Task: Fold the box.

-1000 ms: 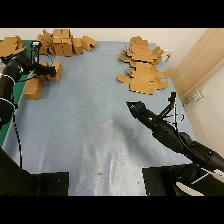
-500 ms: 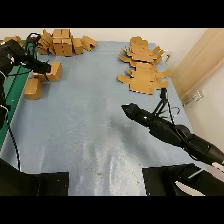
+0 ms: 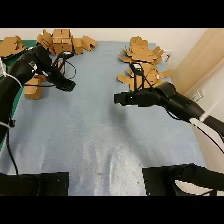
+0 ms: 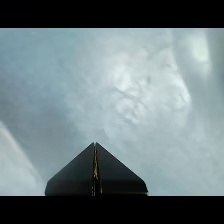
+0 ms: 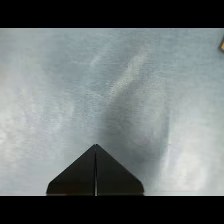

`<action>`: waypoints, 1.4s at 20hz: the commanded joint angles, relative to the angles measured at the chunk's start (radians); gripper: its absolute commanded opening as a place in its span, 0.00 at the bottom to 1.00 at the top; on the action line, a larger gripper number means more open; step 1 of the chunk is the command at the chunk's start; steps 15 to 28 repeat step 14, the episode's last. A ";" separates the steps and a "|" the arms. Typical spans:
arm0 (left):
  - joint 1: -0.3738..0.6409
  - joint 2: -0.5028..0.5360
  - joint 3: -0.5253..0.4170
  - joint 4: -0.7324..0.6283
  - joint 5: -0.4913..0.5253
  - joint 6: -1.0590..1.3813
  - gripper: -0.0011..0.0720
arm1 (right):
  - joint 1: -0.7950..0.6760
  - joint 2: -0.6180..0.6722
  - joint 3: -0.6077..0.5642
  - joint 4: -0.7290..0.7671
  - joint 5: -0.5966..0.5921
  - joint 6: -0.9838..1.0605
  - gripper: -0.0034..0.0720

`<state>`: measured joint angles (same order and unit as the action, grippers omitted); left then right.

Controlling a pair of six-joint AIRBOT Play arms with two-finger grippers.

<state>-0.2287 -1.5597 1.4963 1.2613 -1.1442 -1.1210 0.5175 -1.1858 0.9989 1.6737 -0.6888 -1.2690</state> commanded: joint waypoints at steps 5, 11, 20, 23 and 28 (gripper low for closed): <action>-0.112 0.188 -0.223 -0.085 0.017 -0.025 0.03 | -0.003 -0.142 0.132 0.048 -0.136 -0.143 0.05; -0.117 0.188 -0.223 -0.095 -0.026 -0.023 0.03 | -0.003 -0.142 0.132 0.050 -0.151 -0.143 0.05; -0.117 0.188 -0.223 -0.095 -0.026 -0.024 0.03 | -0.003 -0.142 0.132 0.050 -0.151 -0.143 0.05; -0.117 0.188 -0.223 -0.095 -0.026 -0.024 0.03 | -0.003 -0.142 0.132 0.050 -0.151 -0.143 0.05; -0.117 0.188 -0.223 -0.095 -0.026 -0.024 0.03 | -0.003 -0.142 0.132 0.050 -0.151 -0.143 0.05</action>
